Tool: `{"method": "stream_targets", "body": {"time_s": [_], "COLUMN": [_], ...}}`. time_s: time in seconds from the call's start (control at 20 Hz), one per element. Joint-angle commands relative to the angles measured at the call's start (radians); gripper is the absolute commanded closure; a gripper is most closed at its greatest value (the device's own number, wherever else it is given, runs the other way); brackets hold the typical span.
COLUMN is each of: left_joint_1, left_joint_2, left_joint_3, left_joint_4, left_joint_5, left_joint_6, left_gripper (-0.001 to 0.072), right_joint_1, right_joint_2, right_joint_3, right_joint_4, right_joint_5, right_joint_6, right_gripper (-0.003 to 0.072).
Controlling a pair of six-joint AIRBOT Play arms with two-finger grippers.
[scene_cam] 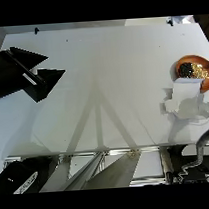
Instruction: Fold the box and place the chain.
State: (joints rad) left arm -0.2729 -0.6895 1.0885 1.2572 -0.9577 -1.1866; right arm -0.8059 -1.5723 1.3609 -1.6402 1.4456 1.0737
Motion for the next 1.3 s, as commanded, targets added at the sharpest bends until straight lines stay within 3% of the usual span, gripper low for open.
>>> {"method": "stream_targets", "body": {"time_s": [0.0,0.45,0.6,0.7,0.95,1.25], "left_joint_1": [-0.001,-0.001,-0.001,-0.001,-0.001,-0.001], "left_joint_2": [0.001,0.001,0.001,0.001,0.001,0.001], "left_joint_3": [0.0,0.0,0.0,0.0,0.0,0.0], "left_joint_4": [0.0,0.0,0.0,0.0,0.0,0.0], "left_joint_5": [0.0,0.0,0.0,0.0,0.0,0.0], "left_joint_6": [0.0,0.0,0.0,0.0,0.0,0.0], "left_gripper": [0.0065,0.0065,0.0065,0.0065,0.0065,0.0065], "right_joint_1": [-0.057,-0.143,-0.143,-0.143,-0.143,-0.134], "right_joint_2": [-0.058,-0.12,-0.145,-0.156,-0.177,-0.177], "right_joint_3": [0.001,0.001,0.001,0.001,0.001,0.001], "right_joint_4": [-0.007,0.105,0.133,0.133,0.173,0.399], "right_joint_5": [0.027,0.054,0.059,0.059,0.08,0.148], "right_joint_6": [-0.052,-0.071,-0.098,-0.115,-0.18,-0.283], "right_gripper": [0.0152,0.0183,0.028,0.042,0.0657,0.0673]}}
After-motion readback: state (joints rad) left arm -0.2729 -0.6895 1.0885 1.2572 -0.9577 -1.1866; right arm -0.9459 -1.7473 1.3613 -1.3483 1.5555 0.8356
